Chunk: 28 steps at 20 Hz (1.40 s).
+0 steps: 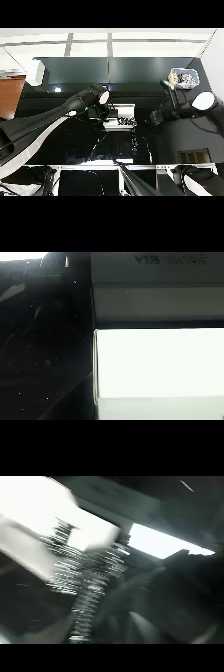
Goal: Fold the box and place the chain.
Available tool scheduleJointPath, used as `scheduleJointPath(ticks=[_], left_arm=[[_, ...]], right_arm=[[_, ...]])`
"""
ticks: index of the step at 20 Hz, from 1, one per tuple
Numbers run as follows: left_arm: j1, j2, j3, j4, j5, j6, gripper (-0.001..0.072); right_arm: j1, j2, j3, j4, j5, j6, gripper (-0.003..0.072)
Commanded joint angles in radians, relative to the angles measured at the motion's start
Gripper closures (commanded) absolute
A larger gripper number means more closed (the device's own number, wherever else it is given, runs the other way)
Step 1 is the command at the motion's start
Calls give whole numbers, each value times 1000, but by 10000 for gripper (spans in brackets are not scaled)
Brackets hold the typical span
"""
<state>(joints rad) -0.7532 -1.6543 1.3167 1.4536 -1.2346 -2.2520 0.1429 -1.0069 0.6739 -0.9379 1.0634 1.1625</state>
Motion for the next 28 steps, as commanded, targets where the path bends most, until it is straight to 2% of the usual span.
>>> scheduleJointPath(ticks=[1, 3, 6, 9, 10, 12, 14, 16, 23, 28], left_arm=[[0, -1, 0, 0, -1, 0, 683], [0, -1, 0, 0, -1, 0, 683], [0, -1, 0, 0, -1, 0, 683], [0, -1, 0, 0, -1, 0, 683], [0, -1, 0, 0, -1, 0, 683], [0, -1, 0, 0, -3, 0, 683], [0, -1, 0, 0, -4, 0, 683], [0, -1, 0, 0, -4, 0, 683], [0, -1, 0, 0, -3, 0, 683], [0, -1, 0, 0, -3, 0, 683]], right_arm=[[39, 14, -174, -59, -260, -201, -27], [103, 3, -205, -59, -364, -368, -26], [170, -9, -203, -35, -422, -734, -26], [159, -64, -203, 298, -438, -1103, -19], [159, -89, -203, 382, -435, -1240, -19], [157, -132, -203, 506, -416, -1380, -19], [163, -162, -203, 564, -415, -1411, -19], [165, -176, -203, 558, -433, -1410, -19], [165, -181, -203, 464, -428, -1334, -19], [165, -184, -203, 412, -466, -1256, -19]])
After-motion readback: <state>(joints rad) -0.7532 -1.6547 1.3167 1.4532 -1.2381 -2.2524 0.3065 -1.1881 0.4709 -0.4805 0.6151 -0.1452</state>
